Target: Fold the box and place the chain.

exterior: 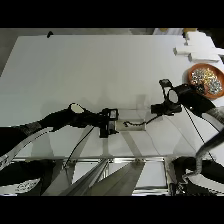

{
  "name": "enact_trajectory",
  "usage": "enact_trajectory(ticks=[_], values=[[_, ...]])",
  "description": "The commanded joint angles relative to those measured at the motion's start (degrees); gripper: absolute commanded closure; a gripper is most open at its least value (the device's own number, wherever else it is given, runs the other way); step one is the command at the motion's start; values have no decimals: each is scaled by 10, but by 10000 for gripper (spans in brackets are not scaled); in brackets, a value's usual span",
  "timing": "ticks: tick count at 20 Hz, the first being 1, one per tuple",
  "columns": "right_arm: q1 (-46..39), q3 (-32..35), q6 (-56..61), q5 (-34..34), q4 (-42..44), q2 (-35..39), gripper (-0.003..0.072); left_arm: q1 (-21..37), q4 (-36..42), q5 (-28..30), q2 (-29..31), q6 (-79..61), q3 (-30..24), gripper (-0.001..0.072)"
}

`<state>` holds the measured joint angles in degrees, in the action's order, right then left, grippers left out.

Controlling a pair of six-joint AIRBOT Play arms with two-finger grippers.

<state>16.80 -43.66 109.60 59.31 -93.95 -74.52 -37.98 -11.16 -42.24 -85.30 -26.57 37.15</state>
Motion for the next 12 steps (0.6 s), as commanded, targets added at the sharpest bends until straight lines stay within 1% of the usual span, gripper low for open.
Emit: enact_trajectory(ticks=[1, 2, 4, 6, 9, 12], values=[[0, 6, 14, -4, 4, -13, 396, 0, 0, 0, 0, 0, 0, 490], [0, 6, 14, -4, 4, -17, 415, 0, 0, 0, 0, 0, 0, 490], [0, 7, 8, -11, 3, -19, 534, 0, 0, 0, 0, 0, 0, 490], [0, 7, -23, -12, 11, -18, 668, 0, 0, 0, 0, 0, 0, 490], [12, 7, -60, 3, 7, 6, 669, 0, 0, 0, 0, 0, 0, 490], [27, 7, -64, 3, 6, 67, 669, 0, 0, 0, 0, 0, 0, 490]])
